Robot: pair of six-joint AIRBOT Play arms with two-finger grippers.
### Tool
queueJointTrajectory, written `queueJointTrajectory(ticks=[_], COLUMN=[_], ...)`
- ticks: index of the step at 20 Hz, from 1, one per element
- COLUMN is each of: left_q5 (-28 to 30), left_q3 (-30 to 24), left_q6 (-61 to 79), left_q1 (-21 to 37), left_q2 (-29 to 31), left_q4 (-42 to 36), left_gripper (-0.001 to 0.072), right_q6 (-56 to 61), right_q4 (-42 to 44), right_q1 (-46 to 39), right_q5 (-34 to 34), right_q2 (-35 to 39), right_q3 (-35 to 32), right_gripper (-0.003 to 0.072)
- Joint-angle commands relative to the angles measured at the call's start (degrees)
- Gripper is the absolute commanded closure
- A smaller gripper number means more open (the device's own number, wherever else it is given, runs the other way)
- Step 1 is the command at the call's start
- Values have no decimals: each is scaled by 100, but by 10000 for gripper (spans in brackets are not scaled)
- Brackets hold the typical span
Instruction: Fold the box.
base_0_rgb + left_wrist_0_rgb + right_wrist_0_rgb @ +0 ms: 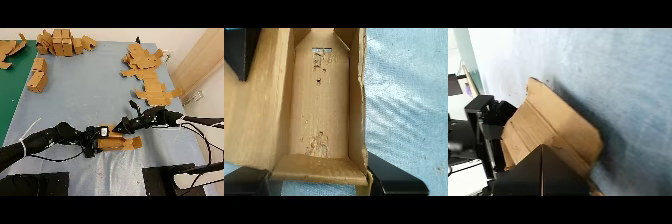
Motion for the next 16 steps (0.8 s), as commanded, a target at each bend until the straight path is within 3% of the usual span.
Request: queueJointTrajectory(ticks=[1,6,10,12,16], left_q5=[2,2,2,0,0], left_q3=[2,2,2,2,2], left_q6=[0,0,2,0,0], left_q1=[-2,-2,-2,-2,-2], left_q2=[-2,-2,-2,-2,-2], left_q4=[2,2,2,2,2], left_gripper=[347,347,347,347,347], right_q6=[-22,-33,-22,208,1303], right_q4=[-264,-323,-573,-1228,-3657], right_q1=[4,-9,-179,-297,-120], right_q5=[310,306,358,474,407], right_q2=[-15,81,1014,1788,3523], right_q3=[4,11,50,57,24], right_gripper=[691,689,688,688,688])
